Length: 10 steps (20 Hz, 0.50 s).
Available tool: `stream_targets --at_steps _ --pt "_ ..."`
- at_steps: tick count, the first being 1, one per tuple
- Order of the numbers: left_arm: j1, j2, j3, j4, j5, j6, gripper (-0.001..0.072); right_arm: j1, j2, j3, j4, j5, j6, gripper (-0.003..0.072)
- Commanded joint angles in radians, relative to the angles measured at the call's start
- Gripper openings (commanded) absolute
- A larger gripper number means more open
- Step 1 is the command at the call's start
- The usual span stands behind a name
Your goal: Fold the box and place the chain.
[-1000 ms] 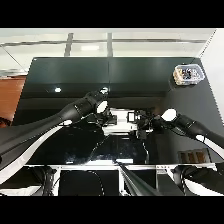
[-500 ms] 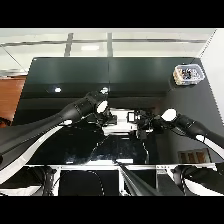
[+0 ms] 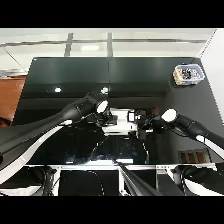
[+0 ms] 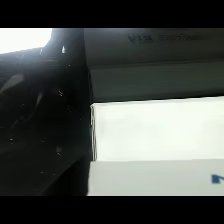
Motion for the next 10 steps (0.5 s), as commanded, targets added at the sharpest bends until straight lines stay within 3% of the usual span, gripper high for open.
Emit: stream_targets --at_steps 1,5,10 --pt "0.000 0.000 -0.001 0.006 -0.007 -0.001 0.0023 -0.002 0.068 0.001 -0.066 0.054 0.062 0.0623" --pt "0.000 0.000 0.000 0.006 -0.007 -0.001 0.0022 -0.032 0.160 0.001 -0.193 0.127 0.145 0.0621" --pt "0.000 0.000 0.000 0.006 -0.008 -0.002 0.0023 -0.092 0.188 0.001 -0.186 0.154 0.152 0.0620"
